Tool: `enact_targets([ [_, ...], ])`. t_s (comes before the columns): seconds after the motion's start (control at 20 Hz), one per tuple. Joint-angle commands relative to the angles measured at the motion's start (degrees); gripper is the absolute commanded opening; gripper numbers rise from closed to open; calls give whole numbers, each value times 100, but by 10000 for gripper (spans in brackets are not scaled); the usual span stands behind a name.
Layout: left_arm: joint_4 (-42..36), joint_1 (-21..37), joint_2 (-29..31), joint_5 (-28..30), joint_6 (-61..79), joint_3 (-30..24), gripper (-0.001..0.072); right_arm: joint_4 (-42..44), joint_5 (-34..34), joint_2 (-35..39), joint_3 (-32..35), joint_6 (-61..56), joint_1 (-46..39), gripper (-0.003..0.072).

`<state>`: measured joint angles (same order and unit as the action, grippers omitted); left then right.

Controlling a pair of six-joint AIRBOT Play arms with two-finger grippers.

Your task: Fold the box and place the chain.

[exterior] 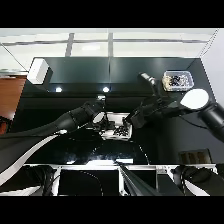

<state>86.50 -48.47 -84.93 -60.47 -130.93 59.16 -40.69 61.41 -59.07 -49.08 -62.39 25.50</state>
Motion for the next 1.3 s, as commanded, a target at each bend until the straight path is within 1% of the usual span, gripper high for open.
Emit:
enact_targets([
  [0.0,-7,24,0,2,0,-2,30,-26,-411,-214,199,-44,195,108],
  [0.05,-7,37,0,-11,0,-2,30,-20,-299,-205,170,-46,94,376],
  [0.1,-22,42,0,-13,-4,-2,29,-28,13,-184,111,-44,-101,438],
  [0.25,-22,42,0,-20,-289,-2,28,-28,1110,216,-70,90,-1093,438],
  [0.3,-22,42,0,-2,-376,-2,28,-33,1300,485,-76,149,-1541,438],
  [0.4,-20,48,0,-2,-608,4,40,-37,1467,973,-76,157,-2369,438],
  [0.45,-22,46,2,-15,-651,37,237,-35,1510,1152,-76,164,-2704,438],
  [0.5,-24,46,2,-92,-651,120,514,-35,1563,1279,-76,166,-2977,438],
  [0.55,0,46,7,-245,-549,249,552,-35,1598,1344,-76,184,-3163,438],
  [0.6,50,57,17,-389,-37,413,552,-31,1596,1368,-76,181,-3274,438],
  [0.7,136,168,107,-953,911,728,552,-31,1545,1368,-76,181,-3298,437],
  [0.75,120,232,258,-1198,1447,813,552,-26,1504,1368,-76,179,-3298,438],
  [0.85,396,350,793,-1613,2621,756,552,-31,1460,1368,-76,179,-3298,438],
  [0.9,678,472,1054,-1851,2914,669,556,-52,1462,1368,-76,179,-3298,437],
  [0.95,988,697,1329,-2055,3106,520,558,-118,1453,1368,-76,175,-3298,438],
  [1.0,1093,997,1585,-2065,3279,313,558,-212,1438,1368,-76,162,-3298,438],
  [1.05,925,1416,1867,-1908,3458,17,558,-323,1419,1368,-76,109,-3298,438],
  [1.1,498,1860,2116,-1602,3744,-326,557,-380,1414,1366,-76,105,-3298,438],
  [1.15,-291,2347,2347,-1211,4312,-715,557,-400,1419,1366,-74,87,-3298,438],
  [1.2,-1574,2911,2540,-787,5344,-1174,558,-398,1414,1366,-76,83,-3298,438],
  [1.25,-3036,3442,2618,-573,6741,-1624,557,-398,1410,1366,-76,83,-3298,438],
])
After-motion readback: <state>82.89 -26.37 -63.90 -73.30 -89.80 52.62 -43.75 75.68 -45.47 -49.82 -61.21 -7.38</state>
